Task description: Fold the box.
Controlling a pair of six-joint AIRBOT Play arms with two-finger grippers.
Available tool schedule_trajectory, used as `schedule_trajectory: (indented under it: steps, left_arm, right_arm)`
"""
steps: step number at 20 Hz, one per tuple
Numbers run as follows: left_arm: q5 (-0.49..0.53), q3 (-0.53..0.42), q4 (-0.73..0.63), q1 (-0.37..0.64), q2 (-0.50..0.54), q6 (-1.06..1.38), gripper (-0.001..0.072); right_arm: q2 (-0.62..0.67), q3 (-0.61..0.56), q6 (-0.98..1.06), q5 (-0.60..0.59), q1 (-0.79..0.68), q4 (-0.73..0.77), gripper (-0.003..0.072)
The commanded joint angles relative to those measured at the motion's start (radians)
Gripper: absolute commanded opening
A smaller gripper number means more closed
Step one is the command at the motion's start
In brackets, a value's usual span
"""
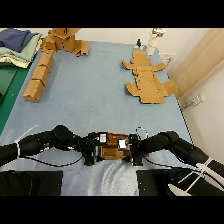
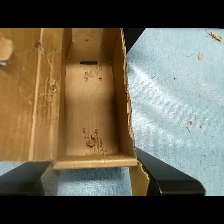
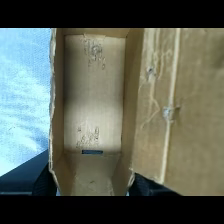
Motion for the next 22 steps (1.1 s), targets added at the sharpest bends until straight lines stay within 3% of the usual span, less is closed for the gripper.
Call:
schedule_trajectory:
  steps: [1, 4, 12, 13, 14, 22]
  left_arm:
    - [0.002, 0.000, 0.000, 0.000, 0.001, 0.000, 0.0459]
    - [0.001, 0.000, 0.000, 0.000, 0.001, 0.000, 0.0459]
    - [0.001, 0.001, 0.000, 0.000, 0.001, 0.000, 0.0459]
    - [0.001, 0.000, 0.000, 0.000, 0.001, 0.000, 0.0459]
    - [0.001, 0.000, 0.000, 0.000, 0.001, 0.000, 0.0459]
    - [0.001, 0.001, 0.000, 0.000, 0.001, 0.000, 0.0460]
  right_arm:
    - [0.001, 0.001, 0.001, -0.004, 0.000, -0.082, 0.0503]
    - [0.002, 0.001, 0.001, -0.005, 0.000, -0.005, 0.0507]
    - [0.002, 0.001, 0.005, -0.033, 0.000, 0.023, 0.0508]
    - [0.002, 0.001, 0.004, -0.034, 0.000, 0.031, 0.0654]
    - [0.003, 0.005, 0.006, -0.039, 0.000, 0.039, 0.0717]
    - [0.138, 0.036, 0.035, -0.092, -0.001, -0.004, 0.0717]
